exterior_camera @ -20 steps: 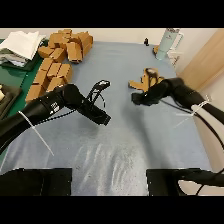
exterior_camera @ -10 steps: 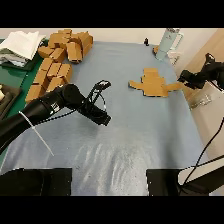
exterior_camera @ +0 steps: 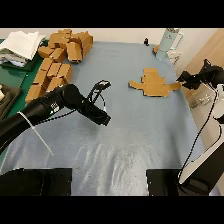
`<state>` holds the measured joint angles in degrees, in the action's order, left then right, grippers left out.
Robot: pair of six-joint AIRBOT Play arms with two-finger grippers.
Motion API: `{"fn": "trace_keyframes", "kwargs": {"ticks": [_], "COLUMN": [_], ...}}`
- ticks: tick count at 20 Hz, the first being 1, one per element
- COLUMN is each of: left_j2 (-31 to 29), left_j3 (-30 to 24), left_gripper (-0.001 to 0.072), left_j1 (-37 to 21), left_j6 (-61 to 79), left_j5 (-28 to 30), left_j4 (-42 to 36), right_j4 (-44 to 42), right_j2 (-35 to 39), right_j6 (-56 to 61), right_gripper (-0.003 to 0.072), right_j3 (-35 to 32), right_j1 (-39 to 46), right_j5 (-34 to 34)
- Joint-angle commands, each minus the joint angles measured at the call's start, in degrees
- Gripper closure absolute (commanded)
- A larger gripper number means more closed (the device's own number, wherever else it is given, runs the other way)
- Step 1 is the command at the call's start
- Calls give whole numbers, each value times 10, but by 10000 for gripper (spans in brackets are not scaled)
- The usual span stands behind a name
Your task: Fold the box.
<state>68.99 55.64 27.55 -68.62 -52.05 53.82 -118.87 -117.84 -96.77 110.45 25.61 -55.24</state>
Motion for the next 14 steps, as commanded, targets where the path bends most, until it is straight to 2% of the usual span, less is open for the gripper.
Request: {"fn": "trace_keyframes", "kwargs": {"ticks": [1, 2, 4, 5, 10, 14], "left_j2": [0, 0, 0, 0, 0, 0], "left_j3": [0, 0, 0, 0, 0, 0], "left_gripper": [697, 697, 697, 697, 696, 697], "left_j1": [0, 0, 0, 0, 0, 0], "left_j6": [0, 0, 0, 0, 0, 0], "left_j5": [0, 0, 0, 0, 0, 0], "left_j4": [0, 0, 0, 0, 0, 0], "right_j4": [-28, -35, -40, -40, -61, -61], "right_j2": [-27, -27, -26, -21, 39, 129], "right_j6": [-39, -44, -61, -62, -90, -87], "right_gripper": [350, 367, 649, 680, 687, 687], "right_j3": [31, 35, 47, 47, 43, -30], "right_j1": [-11, -14, -19, -21, -38, -67], "right_j5": [-48, -69, -116, -131, -158, -160]}}
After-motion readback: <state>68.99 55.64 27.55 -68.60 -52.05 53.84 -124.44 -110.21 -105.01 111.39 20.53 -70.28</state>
